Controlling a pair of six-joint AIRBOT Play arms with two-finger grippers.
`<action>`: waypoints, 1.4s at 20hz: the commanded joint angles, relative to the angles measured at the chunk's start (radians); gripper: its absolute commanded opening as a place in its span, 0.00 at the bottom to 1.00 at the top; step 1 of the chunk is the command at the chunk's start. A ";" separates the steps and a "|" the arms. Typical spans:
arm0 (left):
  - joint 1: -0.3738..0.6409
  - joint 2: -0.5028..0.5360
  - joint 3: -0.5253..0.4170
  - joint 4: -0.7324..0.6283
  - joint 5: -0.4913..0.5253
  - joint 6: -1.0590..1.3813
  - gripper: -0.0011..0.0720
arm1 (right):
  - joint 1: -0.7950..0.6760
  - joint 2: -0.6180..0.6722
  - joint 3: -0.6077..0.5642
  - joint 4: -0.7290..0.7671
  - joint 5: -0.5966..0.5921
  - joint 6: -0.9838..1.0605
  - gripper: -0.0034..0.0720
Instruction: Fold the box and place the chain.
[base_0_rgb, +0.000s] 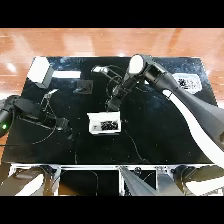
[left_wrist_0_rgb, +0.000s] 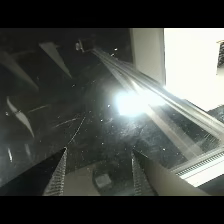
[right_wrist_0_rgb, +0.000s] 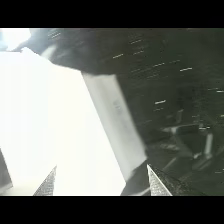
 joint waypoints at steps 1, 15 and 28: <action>-0.027 -0.027 0.018 0.005 -0.018 0.007 0.71 | 0.029 -0.005 0.004 0.035 0.165 -0.007 0.98; -0.033 -0.027 0.018 -0.010 -0.045 0.007 0.71 | 0.216 -0.005 0.004 -0.248 0.044 -0.007 0.84; -0.033 -0.027 0.017 -0.005 -0.060 0.008 0.71 | 0.216 -0.006 0.004 -0.248 0.046 -0.016 0.54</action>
